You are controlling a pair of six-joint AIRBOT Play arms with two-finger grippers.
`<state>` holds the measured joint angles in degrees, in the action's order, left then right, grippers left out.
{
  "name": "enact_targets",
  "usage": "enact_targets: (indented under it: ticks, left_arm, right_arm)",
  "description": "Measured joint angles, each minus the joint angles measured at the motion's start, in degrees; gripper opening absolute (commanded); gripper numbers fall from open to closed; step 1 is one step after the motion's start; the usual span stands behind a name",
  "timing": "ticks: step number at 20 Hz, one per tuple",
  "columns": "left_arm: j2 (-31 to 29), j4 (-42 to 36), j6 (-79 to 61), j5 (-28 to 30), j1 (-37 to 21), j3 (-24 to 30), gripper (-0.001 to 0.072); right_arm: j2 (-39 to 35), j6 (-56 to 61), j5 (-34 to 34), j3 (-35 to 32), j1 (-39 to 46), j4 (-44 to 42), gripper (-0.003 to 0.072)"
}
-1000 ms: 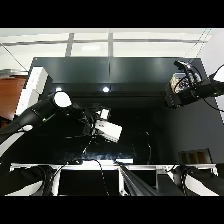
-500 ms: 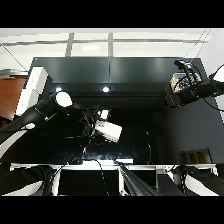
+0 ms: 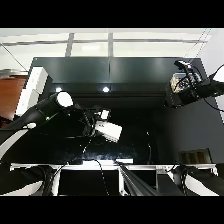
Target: Fold the box and place the chain.
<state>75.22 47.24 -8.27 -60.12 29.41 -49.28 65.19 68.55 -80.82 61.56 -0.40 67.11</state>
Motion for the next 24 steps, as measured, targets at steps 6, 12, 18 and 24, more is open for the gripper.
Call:
enact_targets:
  ticks: [6, 12, 18, 24]
  left_arm:
    - [0.11, -0.26, -0.37, 0.04, 0.0, 0.0, 0.0715]
    - [0.42, -1.07, -0.37, -0.31, 0.24, 0.0, 0.0715]
    - [0.85, -1.31, -0.35, -0.22, 0.28, 0.0, 0.0715]
    - [1.66, -1.36, -0.2, 0.2, 0.5, 0.0, 0.0716]
  right_arm:
    - [0.0, 0.0, 0.0, -0.02, 0.0, 0.04, 0.0025]
    - [0.0, 0.0, 0.02, -0.02, 0.0, 0.09, 0.0025]
    - [0.0, 0.0, 0.07, 0.0, 0.0, 0.09, 0.0025]
    - [0.0, 0.0, 0.11, 0.0, 0.0, 0.09, 0.0025]
